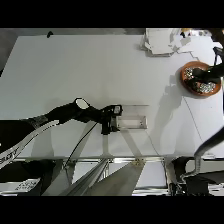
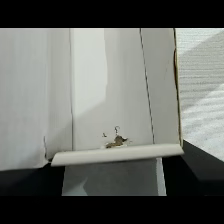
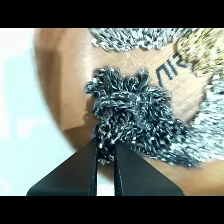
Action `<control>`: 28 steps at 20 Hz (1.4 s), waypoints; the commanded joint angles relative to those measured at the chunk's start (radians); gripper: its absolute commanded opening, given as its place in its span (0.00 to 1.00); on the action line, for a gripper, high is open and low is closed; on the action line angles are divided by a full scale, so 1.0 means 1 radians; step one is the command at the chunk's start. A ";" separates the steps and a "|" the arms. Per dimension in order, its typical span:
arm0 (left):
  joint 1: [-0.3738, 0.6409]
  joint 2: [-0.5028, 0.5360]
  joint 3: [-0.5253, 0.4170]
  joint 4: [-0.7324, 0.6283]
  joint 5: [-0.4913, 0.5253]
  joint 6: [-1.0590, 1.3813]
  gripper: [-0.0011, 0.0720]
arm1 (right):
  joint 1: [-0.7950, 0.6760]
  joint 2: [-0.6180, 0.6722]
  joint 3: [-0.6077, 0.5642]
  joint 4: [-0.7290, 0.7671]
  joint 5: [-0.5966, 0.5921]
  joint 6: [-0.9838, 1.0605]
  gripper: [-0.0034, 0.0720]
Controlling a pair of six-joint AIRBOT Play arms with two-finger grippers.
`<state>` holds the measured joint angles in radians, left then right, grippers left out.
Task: Fold the box and place the chain.
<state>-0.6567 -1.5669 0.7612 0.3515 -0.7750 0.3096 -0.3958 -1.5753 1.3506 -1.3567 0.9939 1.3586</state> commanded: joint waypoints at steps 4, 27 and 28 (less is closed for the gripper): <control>0.000 0.000 0.000 0.000 0.000 0.000 0.30 | 0.000 0.277 0.001 0.035 0.130 -0.076 0.07; 0.000 0.000 0.000 0.000 0.000 0.000 0.30 | 0.490 0.657 -0.002 0.182 0.514 0.092 0.07; 0.000 0.000 0.000 0.000 0.000 0.000 0.30 | 0.533 0.657 -0.002 0.175 0.507 0.115 0.07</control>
